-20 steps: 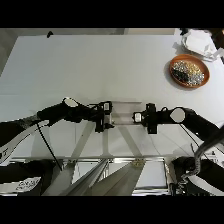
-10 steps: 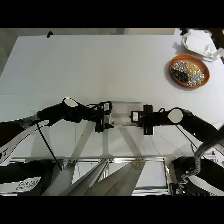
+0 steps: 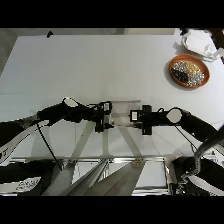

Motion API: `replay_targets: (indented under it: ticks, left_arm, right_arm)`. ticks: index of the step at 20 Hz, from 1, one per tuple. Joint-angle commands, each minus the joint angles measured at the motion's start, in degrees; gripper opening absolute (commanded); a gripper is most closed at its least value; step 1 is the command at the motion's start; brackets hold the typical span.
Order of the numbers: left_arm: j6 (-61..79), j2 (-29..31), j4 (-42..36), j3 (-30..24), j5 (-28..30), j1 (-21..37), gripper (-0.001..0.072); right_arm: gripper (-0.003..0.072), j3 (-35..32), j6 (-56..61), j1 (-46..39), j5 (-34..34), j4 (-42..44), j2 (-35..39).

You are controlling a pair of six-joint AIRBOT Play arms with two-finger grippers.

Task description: Fold the box and place the chain.

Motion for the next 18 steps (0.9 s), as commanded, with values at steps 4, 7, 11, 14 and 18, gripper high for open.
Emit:
replay_targets:
  ticks: [4, 7, 11, 14, 18]
  left_arm:
    - [0.0, 0.0, 0.0, 0.0, 0.0, 0.0, 0.0325]
    - [0.0, 0.0, 0.0, 0.0, 0.0, 0.0, 0.0325]
    - [0.0, 0.0, 0.0, 0.0, 0.0, 0.0, 0.0325]
    - [0.0, 0.0, 0.0, 0.0, 0.0, 0.0, 0.0325]
    - [0.0, 0.0, 0.0, 0.0, 0.0, 0.0, 0.0325]
  right_arm:
    - [0.002, 0.0, 10.6, 0.0, 1.6, -0.3, 2.8]
    - [0.002, 0.0, 21.9, 0.0, 3.3, -4.1, 8.9]
    - [0.002, 0.0, 46.5, 0.0, 7.7, -16.1, 16.9]
    - [0.002, 0.0, 69.3, -1.6, 12.7, -25.8, 21.7]
    - [0.002, 0.0, 85.2, -11.9, 21.1, -31.8, 24.3]
